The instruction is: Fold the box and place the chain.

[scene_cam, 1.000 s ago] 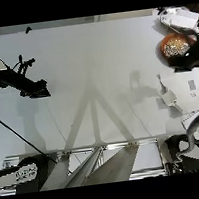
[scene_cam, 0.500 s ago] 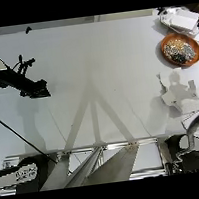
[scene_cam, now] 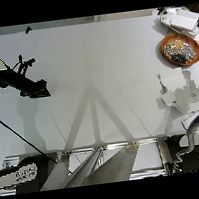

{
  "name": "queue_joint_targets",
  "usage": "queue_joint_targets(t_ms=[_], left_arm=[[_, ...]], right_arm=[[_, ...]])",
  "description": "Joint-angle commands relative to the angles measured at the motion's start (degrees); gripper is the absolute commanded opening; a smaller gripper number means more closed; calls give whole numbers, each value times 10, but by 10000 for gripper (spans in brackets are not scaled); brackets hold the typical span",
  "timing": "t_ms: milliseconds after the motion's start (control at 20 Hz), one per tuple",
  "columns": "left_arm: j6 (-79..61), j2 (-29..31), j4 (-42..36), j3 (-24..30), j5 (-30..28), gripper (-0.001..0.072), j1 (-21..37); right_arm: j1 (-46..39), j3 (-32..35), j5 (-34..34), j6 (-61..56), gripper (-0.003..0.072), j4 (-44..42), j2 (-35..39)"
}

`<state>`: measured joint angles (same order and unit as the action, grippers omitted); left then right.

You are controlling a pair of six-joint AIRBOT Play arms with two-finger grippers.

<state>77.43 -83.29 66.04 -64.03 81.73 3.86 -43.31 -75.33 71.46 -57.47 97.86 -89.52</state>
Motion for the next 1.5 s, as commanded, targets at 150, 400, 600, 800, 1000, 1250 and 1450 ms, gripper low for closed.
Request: queue_joint_targets(t_ms=[150,400,600,800,1000,1250,1450], left_arm=[[0,0,0,0,0,135,0],[0,0,0,0,0,135,0],[0,0,0,0,0,135,0],[0,0,0,0,0,135,0],[0,0,0,0,0,135,0],[0,0,0,0,0,135,0],[0,0,0,0,0,135,0]], right_arm=[[-2,0,77,65,436,3,-38],[-1,0,146,88,190,-78,-68],[2,3,189,101,11,-146,-75],[61,12,208,121,8,-211,-31],[148,77,156,155,7,-318,78],[242,268,35,171,8,-403,245],[297,418,-92,167,8,-499,352]])
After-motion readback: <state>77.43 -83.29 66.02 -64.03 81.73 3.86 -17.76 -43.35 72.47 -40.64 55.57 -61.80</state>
